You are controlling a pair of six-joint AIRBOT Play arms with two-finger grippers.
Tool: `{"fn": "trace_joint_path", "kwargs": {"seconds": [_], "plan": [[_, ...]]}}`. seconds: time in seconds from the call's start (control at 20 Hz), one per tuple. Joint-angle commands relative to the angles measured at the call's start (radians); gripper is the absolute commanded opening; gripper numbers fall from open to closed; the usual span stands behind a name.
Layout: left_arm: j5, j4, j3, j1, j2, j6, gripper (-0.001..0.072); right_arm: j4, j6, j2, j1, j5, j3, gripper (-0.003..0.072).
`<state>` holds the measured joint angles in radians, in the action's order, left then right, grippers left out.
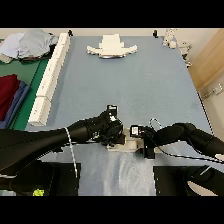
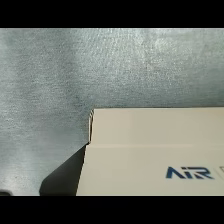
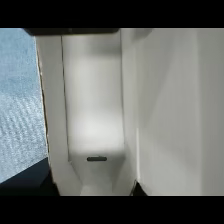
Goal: Fold the box.
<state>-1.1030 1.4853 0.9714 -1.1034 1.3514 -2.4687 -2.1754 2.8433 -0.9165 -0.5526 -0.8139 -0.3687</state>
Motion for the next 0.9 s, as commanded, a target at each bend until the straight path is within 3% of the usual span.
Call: {"fn": "trace_joint_path", "kwargs": {"seconds": [0.0,0.05,0.1,0.15,0.35,0.65,0.85], "plan": [[0.001,-0.008,0.001,0.0,0.002,0.0,0.0017,-0.001,0.0,0.0,0.0,0.002,0.0,0.0508],[0.0,-0.012,0.001,0.0,0.002,0.0,0.0076,-0.001,0.0,0.0,0.0,0.002,0.0,0.0508],[-0.001,-0.016,0.001,0.0,0.001,-0.002,0.0356,-0.001,0.0,0.0,0.0,0.002,0.0,0.0508],[-0.011,-0.023,0.001,0.0,0.0,-0.005,0.0497,-0.001,0.0,0.0,0.0,0.002,0.0,0.0508],[-0.076,-0.021,0.001,0.0,-0.035,-0.002,0.0497,-0.001,0.0,0.0,0.0,0.002,0.0,0.0508],[-0.241,0.023,0.001,0.001,-0.211,0.016,0.0494,-0.001,0.0,0.0,0.0,0.002,0.0,0.0508],[-0.131,0.018,0.001,0.0,-0.306,0.024,0.0494,-0.001,0.0,0.0,0.0,0.002,0.0,0.0508]]}}
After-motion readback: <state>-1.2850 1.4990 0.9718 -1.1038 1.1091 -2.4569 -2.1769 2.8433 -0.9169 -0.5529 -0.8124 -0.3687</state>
